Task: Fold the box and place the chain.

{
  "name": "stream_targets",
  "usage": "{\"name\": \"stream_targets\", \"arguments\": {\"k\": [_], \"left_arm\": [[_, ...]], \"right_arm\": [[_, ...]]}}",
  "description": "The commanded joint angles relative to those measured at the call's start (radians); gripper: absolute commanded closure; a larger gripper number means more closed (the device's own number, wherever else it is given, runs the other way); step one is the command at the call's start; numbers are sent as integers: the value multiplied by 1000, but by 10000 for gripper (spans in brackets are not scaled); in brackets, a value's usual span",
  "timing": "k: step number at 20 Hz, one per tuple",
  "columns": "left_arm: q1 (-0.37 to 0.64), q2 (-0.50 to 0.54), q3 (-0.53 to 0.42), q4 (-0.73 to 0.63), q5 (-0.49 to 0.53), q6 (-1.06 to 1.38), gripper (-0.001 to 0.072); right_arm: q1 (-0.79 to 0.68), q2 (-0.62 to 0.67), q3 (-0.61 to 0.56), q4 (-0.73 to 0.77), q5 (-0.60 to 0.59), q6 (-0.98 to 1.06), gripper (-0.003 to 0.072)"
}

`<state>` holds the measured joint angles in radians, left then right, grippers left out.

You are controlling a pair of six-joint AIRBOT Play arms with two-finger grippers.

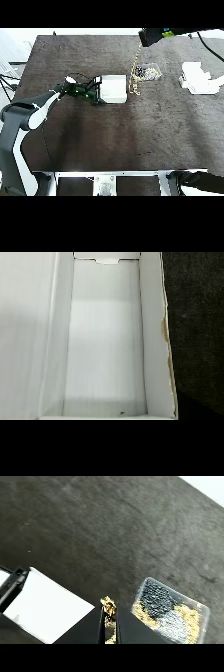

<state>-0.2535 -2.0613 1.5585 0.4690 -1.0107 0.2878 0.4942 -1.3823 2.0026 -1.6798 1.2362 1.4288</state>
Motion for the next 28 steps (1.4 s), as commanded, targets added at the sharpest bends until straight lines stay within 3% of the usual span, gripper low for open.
{"name": "stream_targets", "arguments": {"k": [1, 7, 15, 23, 28], "left_arm": [[0, 0, 0, 0, 0, 0, 360], [0, 0, 0, 0, 0, 0, 360], [0, 0, 0, 0, 0, 0, 359], [0, 0, 0, 0, 0, 0, 359], [0, 0, 0, 0, 0, 0, 360]], "right_arm": [[27, -1, -31, 22, -21, -2, 674], [49, -1, -146, 28, -123, 8, 674], [49, -28, -260, 144, -286, 6, 674], [49, -155, -307, 273, -309, 6, 675], [49, -253, -514, 281, -568, -45, 676]]}}
